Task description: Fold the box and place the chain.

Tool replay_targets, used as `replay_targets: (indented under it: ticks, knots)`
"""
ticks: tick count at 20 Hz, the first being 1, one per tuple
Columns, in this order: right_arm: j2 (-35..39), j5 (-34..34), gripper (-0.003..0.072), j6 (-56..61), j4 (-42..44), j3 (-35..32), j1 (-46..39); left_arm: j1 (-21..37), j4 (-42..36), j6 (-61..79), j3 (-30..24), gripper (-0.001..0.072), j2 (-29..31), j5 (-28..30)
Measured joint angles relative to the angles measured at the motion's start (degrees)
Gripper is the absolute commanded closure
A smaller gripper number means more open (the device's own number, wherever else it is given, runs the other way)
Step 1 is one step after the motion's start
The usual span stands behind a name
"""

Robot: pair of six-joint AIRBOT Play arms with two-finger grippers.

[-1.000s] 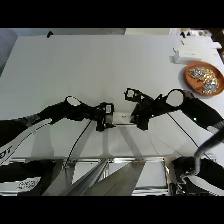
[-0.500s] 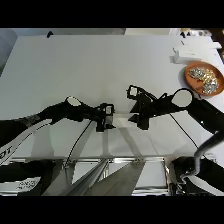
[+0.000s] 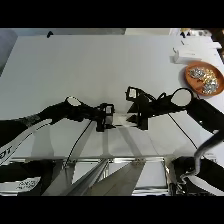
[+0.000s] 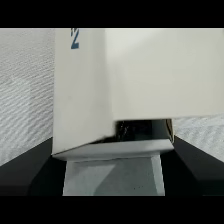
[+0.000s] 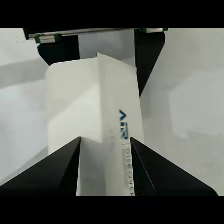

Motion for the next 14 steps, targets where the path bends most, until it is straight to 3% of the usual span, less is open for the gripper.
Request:
replay_targets:
  ticks: [8,10,12,13,14]
  knots:
    - [-1.4,-2.2,0.0405,-0.5,-0.8,0.0,0.0,0.0,-0.1,-0.2,0.0,0.0457,0.0,0.2]
    - [-1.4,-1.9,0.0533,-0.5,-1.0,0.0,0.0,0.0,-0.1,-0.2,0.0,0.0457,0.0,0.2]
    - [-1.4,-1.7,0.0541,-0.6,-1.5,0.0,0.1,0.0,-0.1,-0.2,0.0,0.0457,0.0,0.3]
    - [-1.5,-1.7,0.0601,-0.6,-1.7,0.0,0.1,0.0,-0.1,-0.1,0.0,0.0457,0.0,0.3]
    - [-1.5,-1.6,0.0608,-0.6,-1.8,0.0,0.1,0.0,-0.2,-0.1,0.0,0.0457,0.0,0.3]
